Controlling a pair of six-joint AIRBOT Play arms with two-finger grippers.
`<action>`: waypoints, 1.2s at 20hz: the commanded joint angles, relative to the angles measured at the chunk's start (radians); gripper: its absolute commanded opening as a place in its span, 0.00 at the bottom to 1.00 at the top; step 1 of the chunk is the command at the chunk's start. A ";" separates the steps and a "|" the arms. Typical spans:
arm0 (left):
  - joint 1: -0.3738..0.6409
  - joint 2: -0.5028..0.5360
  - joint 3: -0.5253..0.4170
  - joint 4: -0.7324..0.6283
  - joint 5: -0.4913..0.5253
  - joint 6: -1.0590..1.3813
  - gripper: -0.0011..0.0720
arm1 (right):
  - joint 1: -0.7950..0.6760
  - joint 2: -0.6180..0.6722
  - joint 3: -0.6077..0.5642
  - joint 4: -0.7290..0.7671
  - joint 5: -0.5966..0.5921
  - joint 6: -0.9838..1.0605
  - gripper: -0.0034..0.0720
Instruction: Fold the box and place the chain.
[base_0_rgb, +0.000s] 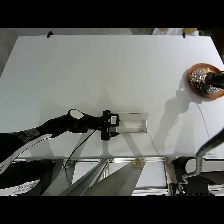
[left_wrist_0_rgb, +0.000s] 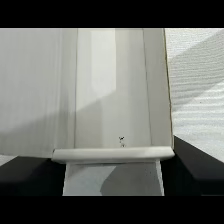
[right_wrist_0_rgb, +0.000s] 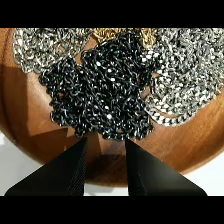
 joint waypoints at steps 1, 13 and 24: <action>0.000 0.000 0.000 0.000 0.000 0.000 0.22 | -0.006 -0.022 0.001 0.033 -0.051 -0.002 0.36; 0.000 0.000 0.000 0.000 0.000 0.000 0.22 | -0.006 -0.093 0.001 0.091 -0.076 -0.072 0.30; 0.000 0.000 0.000 0.000 0.000 0.000 0.22 | -0.006 -0.063 0.001 0.093 -0.060 -0.105 0.08</action>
